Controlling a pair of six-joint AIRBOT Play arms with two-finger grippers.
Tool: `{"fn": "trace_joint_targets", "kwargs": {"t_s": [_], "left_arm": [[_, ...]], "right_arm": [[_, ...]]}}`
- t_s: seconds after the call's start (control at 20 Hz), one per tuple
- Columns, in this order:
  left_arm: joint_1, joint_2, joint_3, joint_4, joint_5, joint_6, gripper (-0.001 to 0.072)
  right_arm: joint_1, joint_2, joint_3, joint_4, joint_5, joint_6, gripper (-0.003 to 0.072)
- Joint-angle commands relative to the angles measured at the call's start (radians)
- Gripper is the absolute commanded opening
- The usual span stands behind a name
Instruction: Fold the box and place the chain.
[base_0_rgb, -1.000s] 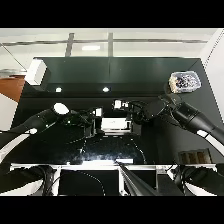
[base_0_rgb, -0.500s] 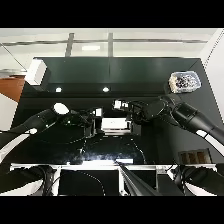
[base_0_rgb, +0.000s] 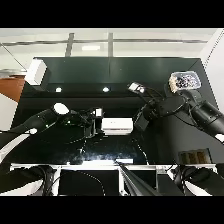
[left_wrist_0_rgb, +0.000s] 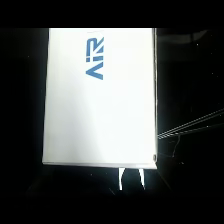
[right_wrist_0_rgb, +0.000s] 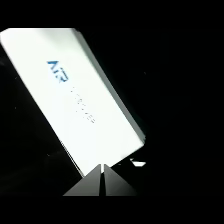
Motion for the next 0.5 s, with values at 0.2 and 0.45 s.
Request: {"fn": "trace_joint_targets", "kwargs": {"t_s": [0.2,0.45], "left_arm": [[0.000,-0.001,0.000,0.000,0.002,0.000,0.0478],[0.000,-0.001,0.000,0.000,0.002,0.000,0.0478]], "right_arm": [[-0.041,-0.084,-0.148,0.588,0.135,0.173,0.0023],[0.006,-0.180,-0.148,0.612,0.147,0.184,0.0023]]}}
